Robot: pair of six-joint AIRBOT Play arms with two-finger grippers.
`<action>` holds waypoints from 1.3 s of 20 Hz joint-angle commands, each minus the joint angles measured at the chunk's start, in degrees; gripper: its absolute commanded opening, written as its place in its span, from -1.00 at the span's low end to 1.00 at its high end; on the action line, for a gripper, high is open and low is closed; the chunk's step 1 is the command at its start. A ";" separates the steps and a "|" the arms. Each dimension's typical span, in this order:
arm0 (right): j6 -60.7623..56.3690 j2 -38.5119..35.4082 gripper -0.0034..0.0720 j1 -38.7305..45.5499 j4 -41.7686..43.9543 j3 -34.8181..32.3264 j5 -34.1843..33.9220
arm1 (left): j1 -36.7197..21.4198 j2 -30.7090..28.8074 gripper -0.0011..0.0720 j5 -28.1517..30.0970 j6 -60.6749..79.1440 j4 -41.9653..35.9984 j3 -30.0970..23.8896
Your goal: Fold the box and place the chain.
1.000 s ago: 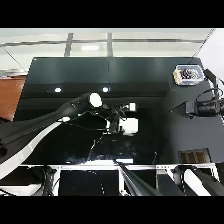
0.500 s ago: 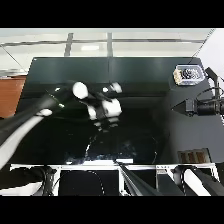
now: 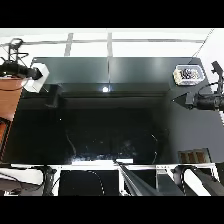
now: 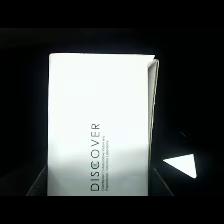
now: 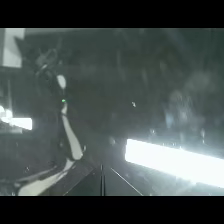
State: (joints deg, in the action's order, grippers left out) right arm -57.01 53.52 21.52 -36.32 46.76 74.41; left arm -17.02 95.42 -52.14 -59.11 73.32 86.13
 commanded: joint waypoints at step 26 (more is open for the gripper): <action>-12.85 0.00 -0.89 -18.43 -31.34 -2.08 -42.99 | 14.91 -42.77 -0.91 -0.63 -18.18 1.53 -32.46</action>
State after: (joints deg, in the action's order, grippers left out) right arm -68.69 53.52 3.77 -63.68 46.00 41.23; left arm -6.11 66.67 -62.83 -77.36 74.02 73.30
